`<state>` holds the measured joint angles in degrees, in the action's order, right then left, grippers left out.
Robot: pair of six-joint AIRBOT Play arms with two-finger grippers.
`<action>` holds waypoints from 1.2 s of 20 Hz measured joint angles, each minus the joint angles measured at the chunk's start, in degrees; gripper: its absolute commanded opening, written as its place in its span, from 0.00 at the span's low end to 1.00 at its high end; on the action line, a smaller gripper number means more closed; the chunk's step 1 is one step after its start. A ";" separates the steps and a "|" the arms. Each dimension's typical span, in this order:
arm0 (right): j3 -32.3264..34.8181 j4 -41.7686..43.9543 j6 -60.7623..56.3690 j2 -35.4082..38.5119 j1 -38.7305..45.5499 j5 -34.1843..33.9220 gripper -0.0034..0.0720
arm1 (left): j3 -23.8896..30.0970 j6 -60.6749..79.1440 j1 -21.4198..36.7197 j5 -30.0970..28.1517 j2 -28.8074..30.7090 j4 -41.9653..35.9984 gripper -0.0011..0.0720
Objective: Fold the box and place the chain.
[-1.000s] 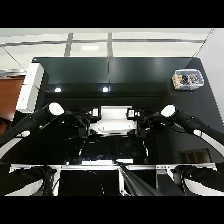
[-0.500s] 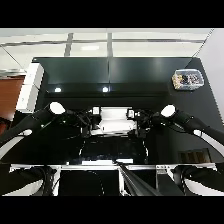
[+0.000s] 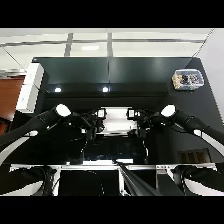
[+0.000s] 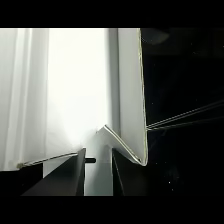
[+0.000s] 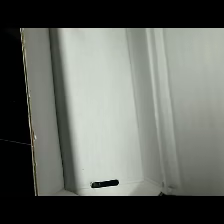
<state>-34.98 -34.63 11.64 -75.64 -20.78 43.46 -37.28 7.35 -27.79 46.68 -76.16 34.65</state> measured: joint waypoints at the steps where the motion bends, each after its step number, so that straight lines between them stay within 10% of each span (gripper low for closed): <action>1: 0.00 0.00 -0.02 0.00 0.00 0.00 0.38 | 0.00 0.00 -0.09 -0.20 -0.02 -0.04 0.29; 14: 0.00 0.15 -0.07 0.00 0.00 0.00 0.38 | 0.00 -0.15 -1.75 -2.54 -0.35 -4.70 0.20; 17: 0.00 0.11 -0.04 0.00 0.00 -0.02 0.38 | 0.00 -0.17 -1.81 -2.86 -0.35 -4.68 0.59; 20: 0.00 0.11 -0.04 0.00 0.00 -0.02 0.38 | 0.00 -0.24 -1.81 -3.21 -0.35 -4.24 0.31; 22: 0.00 0.13 -0.07 0.00 0.00 -0.04 0.38 | 0.00 -1.27 -1.81 -3.30 -0.35 -4.22 0.53; 24: 0.00 0.13 -0.07 0.00 0.00 -0.02 0.38 | -0.02 -2.34 -1.79 -3.30 -0.31 -3.93 0.05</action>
<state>-34.98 -34.50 11.57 -75.64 -20.78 43.44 -37.30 5.02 -29.58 43.38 -76.47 30.72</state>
